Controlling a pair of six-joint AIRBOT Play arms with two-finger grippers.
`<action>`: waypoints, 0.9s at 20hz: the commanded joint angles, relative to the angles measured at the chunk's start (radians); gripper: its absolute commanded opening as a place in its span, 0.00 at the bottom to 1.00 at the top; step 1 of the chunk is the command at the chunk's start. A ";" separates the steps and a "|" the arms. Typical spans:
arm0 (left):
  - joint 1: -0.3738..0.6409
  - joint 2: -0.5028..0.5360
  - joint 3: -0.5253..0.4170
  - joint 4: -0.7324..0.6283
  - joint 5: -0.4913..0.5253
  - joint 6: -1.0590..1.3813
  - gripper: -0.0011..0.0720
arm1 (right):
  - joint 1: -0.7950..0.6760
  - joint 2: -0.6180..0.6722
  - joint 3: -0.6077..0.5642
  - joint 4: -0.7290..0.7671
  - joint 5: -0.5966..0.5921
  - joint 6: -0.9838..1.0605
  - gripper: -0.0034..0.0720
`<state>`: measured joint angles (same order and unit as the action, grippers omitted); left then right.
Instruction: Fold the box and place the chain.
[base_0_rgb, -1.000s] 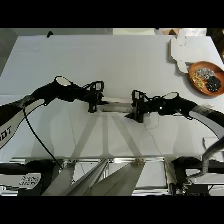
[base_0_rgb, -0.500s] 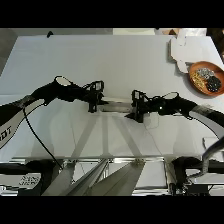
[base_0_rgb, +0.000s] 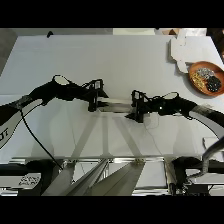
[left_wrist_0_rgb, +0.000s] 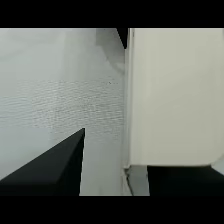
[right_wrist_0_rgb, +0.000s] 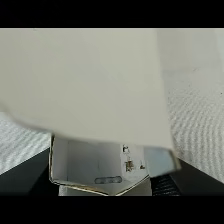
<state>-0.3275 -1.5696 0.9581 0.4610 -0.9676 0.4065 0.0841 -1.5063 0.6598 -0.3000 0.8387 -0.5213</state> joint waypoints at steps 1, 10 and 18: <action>0.029 0.042 0.000 0.040 -0.003 -0.095 0.56 | 0.001 0.001 0.001 0.001 0.000 0.001 0.52; 0.198 0.224 -0.001 0.421 -0.256 -0.514 0.07 | 0.001 0.001 0.001 0.001 -0.001 0.001 0.52; 0.060 0.217 -0.001 0.067 -0.323 -0.588 0.02 | 0.001 0.001 0.001 0.001 -0.001 0.001 0.52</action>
<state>-0.2199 -1.3468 0.9577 0.6239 -1.3281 -0.1452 0.0841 -1.5063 0.6598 -0.2996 0.8379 -0.5205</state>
